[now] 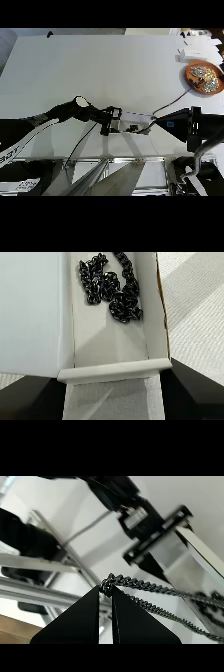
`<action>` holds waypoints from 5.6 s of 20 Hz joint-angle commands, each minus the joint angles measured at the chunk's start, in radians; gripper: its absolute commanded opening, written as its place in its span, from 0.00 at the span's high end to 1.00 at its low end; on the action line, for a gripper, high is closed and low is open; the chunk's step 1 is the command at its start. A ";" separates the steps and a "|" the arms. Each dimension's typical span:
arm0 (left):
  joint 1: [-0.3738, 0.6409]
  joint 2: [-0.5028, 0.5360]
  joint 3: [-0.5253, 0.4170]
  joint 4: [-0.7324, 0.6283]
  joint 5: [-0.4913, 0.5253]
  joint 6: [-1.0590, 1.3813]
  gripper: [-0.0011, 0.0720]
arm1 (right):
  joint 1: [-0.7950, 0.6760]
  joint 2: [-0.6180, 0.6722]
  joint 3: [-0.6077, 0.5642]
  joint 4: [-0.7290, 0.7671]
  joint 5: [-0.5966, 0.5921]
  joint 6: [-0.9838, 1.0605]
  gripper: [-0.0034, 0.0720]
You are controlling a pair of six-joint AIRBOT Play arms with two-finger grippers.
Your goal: Fold the box and place the chain.
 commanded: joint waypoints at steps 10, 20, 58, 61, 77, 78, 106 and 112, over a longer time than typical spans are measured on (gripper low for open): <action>0.000 0.000 0.001 0.000 0.000 0.000 0.70 | 0.163 -0.081 -0.016 -0.282 -0.161 -0.013 0.92; 0.000 0.000 0.001 0.000 0.000 0.000 0.70 | 0.370 -0.348 -0.201 -0.421 -0.314 -0.014 0.92; 0.000 0.000 0.001 0.000 0.000 0.000 0.70 | -0.015 -0.946 0.071 -0.922 -0.368 0.302 0.52; 0.000 0.000 0.001 0.000 0.000 0.000 0.70 | -0.015 -0.947 0.071 -0.922 -0.374 0.315 0.58; 0.000 0.000 0.001 0.000 0.000 0.000 0.70 | -0.015 -0.979 0.052 -0.921 -0.311 0.346 0.85; 0.000 0.000 0.001 0.000 0.000 0.000 0.70 | -0.015 -0.978 0.050 -0.921 -0.309 0.344 0.93; 0.000 0.000 0.001 0.000 0.000 0.000 0.70 | 0.094 0.009 0.051 -0.177 -0.008 0.106 0.93; 0.000 0.000 0.001 0.000 0.000 0.000 0.70 | 0.158 -0.001 0.050 -0.279 -0.161 0.103 0.93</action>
